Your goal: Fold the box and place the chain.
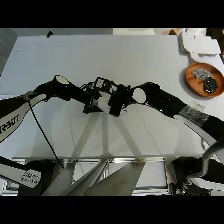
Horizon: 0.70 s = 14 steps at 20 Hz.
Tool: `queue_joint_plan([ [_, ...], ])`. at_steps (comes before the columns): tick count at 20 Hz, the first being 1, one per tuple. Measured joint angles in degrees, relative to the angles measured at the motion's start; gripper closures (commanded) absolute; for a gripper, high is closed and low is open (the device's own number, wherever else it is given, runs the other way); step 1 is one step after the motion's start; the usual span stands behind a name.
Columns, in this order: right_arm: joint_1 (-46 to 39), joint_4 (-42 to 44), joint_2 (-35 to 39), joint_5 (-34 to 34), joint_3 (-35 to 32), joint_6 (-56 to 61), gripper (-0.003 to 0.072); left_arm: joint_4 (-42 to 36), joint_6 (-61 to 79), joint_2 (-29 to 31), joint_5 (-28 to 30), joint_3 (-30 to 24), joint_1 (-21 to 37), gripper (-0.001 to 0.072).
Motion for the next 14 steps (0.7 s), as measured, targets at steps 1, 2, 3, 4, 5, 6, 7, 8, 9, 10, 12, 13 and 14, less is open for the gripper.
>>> queue_joint_plan([
  [1,0.02,-0.02,0.0,-0.09,0.0,0.02,0.0527,0.0,0.02,0.0,0.0,0.0,0.0,0.0432],
  [2,0.02,-0.07,0.0,-0.15,0.0,0.04,0.0527,0.0,0.04,0.0,0.0,0.0,0.0,0.0432],
  [3,0.04,-0.11,0.0,-0.2,0.0,0.13,0.0527,0.0,0.07,0.0,0.0,0.0,0.0,0.0432],
  [4,0.11,-0.22,0.11,-0.37,0.0,0.17,0.0527,0.02,0.11,0.0,-0.02,0.0,0.0,0.0432],
  [5,0.2,-0.39,0.22,-1.01,0.0,0.22,0.0527,0.02,0.17,0.0,-0.02,0.0,0.0,0.0432],
  [6,0.26,-0.52,0.5,-1.01,0.0,0.22,0.0527,0.02,0.2,0.0,-0.02,-0.02,0.0,0.0432],
  [7,0.35,-0.66,0.66,-1.03,0.0,0.22,0.0527,0.02,0.2,0.0,-0.02,-0.02,0.0,0.0432],
  [8,0.39,-0.74,0.79,-1.07,0.0,0.22,0.0527,0.02,0.2,0.0,-0.04,-0.02,0.0,0.0432],
  [9,0.46,-0.87,0.92,-1.22,0.0,0.22,0.0527,0.02,0.2,0.0,-0.04,0.0,0.0,0.0432],
  [10,0.46,-0.87,0.94,-1.27,-0.02,0.22,0.0528,0.02,0.2,0.0,-0.07,-0.02,0.0,0.0432],
  [12,0.5,-0.9,0.98,-1.46,-0.26,0.22,0.0528,0.02,0.2,0.0,-0.09,-0.02,0.0,0.0432],
  [13,0.5,-0.87,0.98,-1.79,-0.61,0.22,0.0527,0.02,0.17,0.0,-0.11,-0.02,0.0,0.0432],
  [14,0.52,-0.79,0.98,-2.14,-1.18,0.22,0.0527,0.02,0.15,0.0,-0.11,-0.02,-0.02,0.0432],
])
